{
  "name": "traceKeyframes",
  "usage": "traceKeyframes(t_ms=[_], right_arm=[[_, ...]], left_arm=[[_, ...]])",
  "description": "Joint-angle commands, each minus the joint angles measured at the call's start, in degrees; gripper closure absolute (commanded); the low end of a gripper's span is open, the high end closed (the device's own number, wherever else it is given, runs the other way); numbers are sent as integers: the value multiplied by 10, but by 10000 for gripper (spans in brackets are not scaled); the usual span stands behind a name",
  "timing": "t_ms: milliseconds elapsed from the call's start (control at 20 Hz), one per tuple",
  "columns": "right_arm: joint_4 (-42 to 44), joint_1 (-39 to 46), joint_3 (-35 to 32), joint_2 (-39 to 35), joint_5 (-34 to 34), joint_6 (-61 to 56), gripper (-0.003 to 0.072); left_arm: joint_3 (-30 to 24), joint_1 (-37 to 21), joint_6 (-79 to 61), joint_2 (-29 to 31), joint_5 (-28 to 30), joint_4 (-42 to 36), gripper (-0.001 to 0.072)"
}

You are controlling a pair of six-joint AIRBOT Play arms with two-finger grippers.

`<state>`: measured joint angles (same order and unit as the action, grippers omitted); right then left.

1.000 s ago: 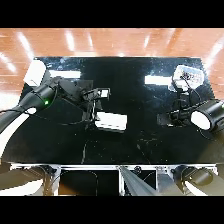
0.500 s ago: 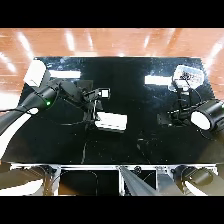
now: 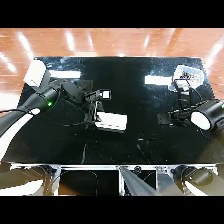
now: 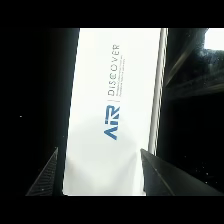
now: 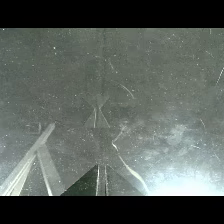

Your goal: Fold the box and place the chain.

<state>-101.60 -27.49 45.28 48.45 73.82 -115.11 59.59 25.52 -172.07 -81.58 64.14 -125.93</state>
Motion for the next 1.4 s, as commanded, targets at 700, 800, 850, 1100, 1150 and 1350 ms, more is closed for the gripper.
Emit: traceKeyframes(t_ms=[700, 800, 850, 1100, 1150, 1350], right_arm=[[-1, 0, 0, 0, 0, 0, 617], [-1, 0, 0, 0, 0, 0, 617], [-1, 0, 0, 0, 0, 0, 617], [-6, 0, 0, 0, 0, 0, 617], [-6, 0, 0, 0, 0, 0, 617], [-7, 0, 0, 0, -3, 0, 617]], left_arm=[[-1, 3, 0, 0, 15, 1, 71], [-6, 8, 0, 0, 11, 1, 71], [-10, 10, 0, 0, 8, 1, 71], [-24, 11, 0, 0, -15, 6, 71], [-24, 11, 0, 0, -19, 6, 71], [-29, 11, 0, -1, -33, 6, 71]])
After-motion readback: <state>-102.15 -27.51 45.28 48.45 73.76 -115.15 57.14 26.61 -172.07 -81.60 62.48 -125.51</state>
